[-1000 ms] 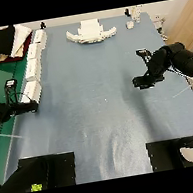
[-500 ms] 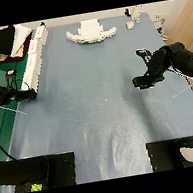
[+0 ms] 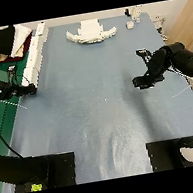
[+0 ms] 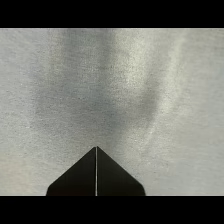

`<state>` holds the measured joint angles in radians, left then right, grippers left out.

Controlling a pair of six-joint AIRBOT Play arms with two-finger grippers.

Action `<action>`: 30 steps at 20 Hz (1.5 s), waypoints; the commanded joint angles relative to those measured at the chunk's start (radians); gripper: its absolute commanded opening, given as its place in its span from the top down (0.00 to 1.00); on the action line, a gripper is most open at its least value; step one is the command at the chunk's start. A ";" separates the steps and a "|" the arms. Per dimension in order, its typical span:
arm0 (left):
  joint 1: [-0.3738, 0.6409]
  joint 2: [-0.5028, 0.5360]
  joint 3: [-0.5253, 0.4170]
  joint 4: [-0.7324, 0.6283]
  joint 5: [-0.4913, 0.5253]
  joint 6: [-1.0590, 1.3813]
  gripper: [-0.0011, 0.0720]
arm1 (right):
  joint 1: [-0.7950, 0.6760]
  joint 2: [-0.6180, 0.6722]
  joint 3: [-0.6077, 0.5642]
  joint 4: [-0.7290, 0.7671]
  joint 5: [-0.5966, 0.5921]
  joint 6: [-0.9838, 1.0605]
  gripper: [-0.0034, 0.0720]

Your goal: Fold the box.

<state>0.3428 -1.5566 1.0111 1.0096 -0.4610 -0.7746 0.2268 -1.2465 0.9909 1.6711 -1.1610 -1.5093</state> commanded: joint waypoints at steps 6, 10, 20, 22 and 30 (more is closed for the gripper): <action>0.000 -0.006 0.005 0.000 0.014 0.000 0.35 | -0.001 -0.001 0.001 0.000 0.000 0.000 0.95; 0.002 0.015 0.005 0.032 -0.082 -0.003 0.03 | -0.001 -0.001 0.001 0.000 0.000 0.000 0.95; -0.009 0.418 0.117 0.298 -0.747 -0.219 0.03 | -0.001 -0.001 0.001 0.000 0.000 0.000 0.95; -0.053 0.494 0.135 0.152 -0.844 -0.244 0.53 | -0.001 -0.001 0.001 0.000 0.000 0.000 0.95; -0.599 0.454 0.147 0.001 -0.628 -0.504 0.97 | -0.001 -0.001 0.001 0.000 0.000 0.000 0.95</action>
<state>-0.0917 -1.0733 1.1534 1.0389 -1.1885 -1.1568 0.2268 -1.2465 0.9913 1.6714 -1.1610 -1.5097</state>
